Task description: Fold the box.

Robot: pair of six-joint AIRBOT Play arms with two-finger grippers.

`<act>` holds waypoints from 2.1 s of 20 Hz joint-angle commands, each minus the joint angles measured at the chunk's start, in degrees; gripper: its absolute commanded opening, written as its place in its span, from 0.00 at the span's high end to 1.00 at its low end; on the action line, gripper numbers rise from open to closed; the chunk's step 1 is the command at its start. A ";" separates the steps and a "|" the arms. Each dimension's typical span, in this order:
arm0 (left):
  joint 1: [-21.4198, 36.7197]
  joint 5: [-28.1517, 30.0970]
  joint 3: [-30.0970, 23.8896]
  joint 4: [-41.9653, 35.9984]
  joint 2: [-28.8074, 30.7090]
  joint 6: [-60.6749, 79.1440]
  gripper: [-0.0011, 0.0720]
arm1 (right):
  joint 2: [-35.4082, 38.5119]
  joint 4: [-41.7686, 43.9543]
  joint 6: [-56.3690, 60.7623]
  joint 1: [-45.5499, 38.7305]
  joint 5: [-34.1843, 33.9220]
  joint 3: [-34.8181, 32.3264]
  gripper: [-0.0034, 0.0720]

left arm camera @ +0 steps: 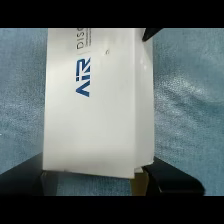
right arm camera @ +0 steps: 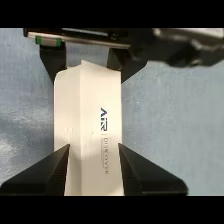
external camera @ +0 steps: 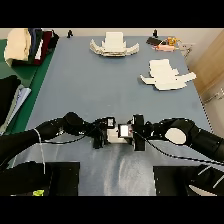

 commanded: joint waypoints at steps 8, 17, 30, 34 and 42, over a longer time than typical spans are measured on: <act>0.00 -0.02 0.02 0.09 -0.02 0.13 0.42 | 1.36 -0.98 -0.59 0.13 -3.93 0.00 0.40; 0.00 -0.02 0.02 0.09 -0.02 0.13 0.42 | -1.60 3.06 -0.59 0.20 2.25 0.00 0.52; 0.00 -0.02 0.02 0.09 -0.02 0.13 0.42 | -1.42 5.40 -0.59 0.20 4.26 0.02 0.55; 0.00 -0.02 0.02 0.09 -0.02 0.13 0.42 | 1.42 7.96 -0.59 0.20 2.12 0.02 0.55; 0.00 -0.02 0.02 0.09 -0.02 0.13 0.42 | -1.18 29.09 7.65 0.15 -4.33 -1.77 0.95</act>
